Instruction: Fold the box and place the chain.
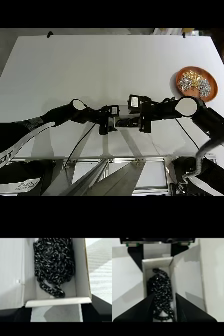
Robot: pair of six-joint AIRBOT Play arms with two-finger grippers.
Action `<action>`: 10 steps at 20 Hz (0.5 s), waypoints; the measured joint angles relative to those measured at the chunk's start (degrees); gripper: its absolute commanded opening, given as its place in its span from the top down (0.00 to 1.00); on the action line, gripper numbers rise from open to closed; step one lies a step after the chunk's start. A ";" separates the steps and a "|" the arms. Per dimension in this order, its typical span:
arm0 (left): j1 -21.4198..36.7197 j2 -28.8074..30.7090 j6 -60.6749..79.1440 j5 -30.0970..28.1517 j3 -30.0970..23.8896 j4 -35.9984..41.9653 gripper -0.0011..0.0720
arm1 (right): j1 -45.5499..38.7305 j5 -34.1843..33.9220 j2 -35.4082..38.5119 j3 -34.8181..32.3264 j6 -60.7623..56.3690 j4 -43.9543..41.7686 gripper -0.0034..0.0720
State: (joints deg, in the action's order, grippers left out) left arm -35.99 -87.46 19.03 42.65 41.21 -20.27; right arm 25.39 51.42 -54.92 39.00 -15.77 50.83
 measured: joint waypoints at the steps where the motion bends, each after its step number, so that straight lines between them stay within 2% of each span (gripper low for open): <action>1: 0.00 0.00 0.00 0.02 0.00 -0.02 0.64 | -1.77 -0.02 1.14 0.04 1.07 -0.92 0.57; 4: 0.00 0.00 0.00 0.02 0.00 0.00 0.64 | -9.11 2.80 4.70 0.11 5.55 -2.51 0.57; 5: 0.00 0.00 0.00 0.00 0.00 -0.02 0.64 | -12.17 4.57 5.40 0.11 7.30 -2.67 0.62; 7: 0.00 0.00 0.00 0.02 0.00 -0.02 0.64 | -17.55 7.54 5.44 -0.04 10.36 -0.52 0.64; 9: 0.00 0.00 0.00 0.00 0.00 -0.02 0.64 | -21.07 8.87 3.37 -0.42 12.33 3.78 0.62; 10: 0.00 0.00 0.00 0.02 0.00 -0.02 0.64 | -22.16 9.20 1.66 -0.70 12.87 5.75 0.53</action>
State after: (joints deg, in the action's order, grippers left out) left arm -35.99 -87.46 19.03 42.68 41.21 -20.29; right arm 3.22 60.62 -53.25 38.30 -2.90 56.58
